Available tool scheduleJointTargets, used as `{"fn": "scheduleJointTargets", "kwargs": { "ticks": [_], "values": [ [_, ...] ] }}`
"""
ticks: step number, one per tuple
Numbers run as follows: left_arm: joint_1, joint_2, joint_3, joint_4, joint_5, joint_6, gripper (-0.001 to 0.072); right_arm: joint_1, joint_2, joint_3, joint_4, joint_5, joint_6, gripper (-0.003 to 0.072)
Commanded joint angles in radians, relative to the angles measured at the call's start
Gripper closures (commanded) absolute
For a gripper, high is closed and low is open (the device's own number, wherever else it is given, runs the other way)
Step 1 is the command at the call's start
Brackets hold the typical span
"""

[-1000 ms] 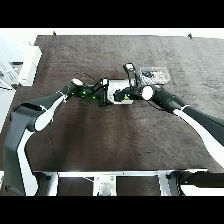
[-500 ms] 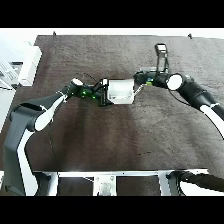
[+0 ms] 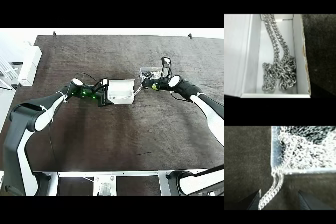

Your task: Fold the box and place the chain.

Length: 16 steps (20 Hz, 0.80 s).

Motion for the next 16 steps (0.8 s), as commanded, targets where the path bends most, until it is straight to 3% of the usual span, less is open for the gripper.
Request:
{"fn": "scheduleJointTargets", "kwargs": {
  "ticks": [1, 3, 5, 6, 7, 10, 16],
  "values": [
    [0.0, 0.0, 0.0, 0.0, 0.0, 0.0, 0.0182, -0.01, -0.113, 0.105, 0.088, 0.069, -0.104, 0.0116],
    [0.0, 0.0, 0.0, 0.0, 0.0, 0.0, 0.0182, -0.01, -0.153, 0.147, 0.145, 0.101, -0.159, 0.0132],
    [0.0, -0.001, 0.0, 0.0, 0.0, 0.0, 0.0182, -0.008, -0.188, 0.18, 0.262, 0.148, -0.283, 0.0232],
    [0.0, -0.001, 0.0, 0.0, 0.0, 0.0, 0.0182, -0.008, -0.194, 0.183, 0.278, 0.144, -0.304, 0.0409],
    [0.0, -0.001, 0.0, 0.0, 0.0, 0.0, 0.0182, -0.008, -0.193, 0.184, 0.278, 0.126, -0.304, 0.067],
    [0.0, -0.001, 0.0, 0.0, 0.0, 0.0, 0.0183, -0.008, -0.07, 0.183, 0.265, 0.196, -0.303, 0.0686],
    [0.0, 0.0, 0.0, 0.0, 0.0, 0.0, 0.0183, 0.056, 0.391, 0.175, 0.017, 0.24, -0.129, 0.0687]
  ]
}}
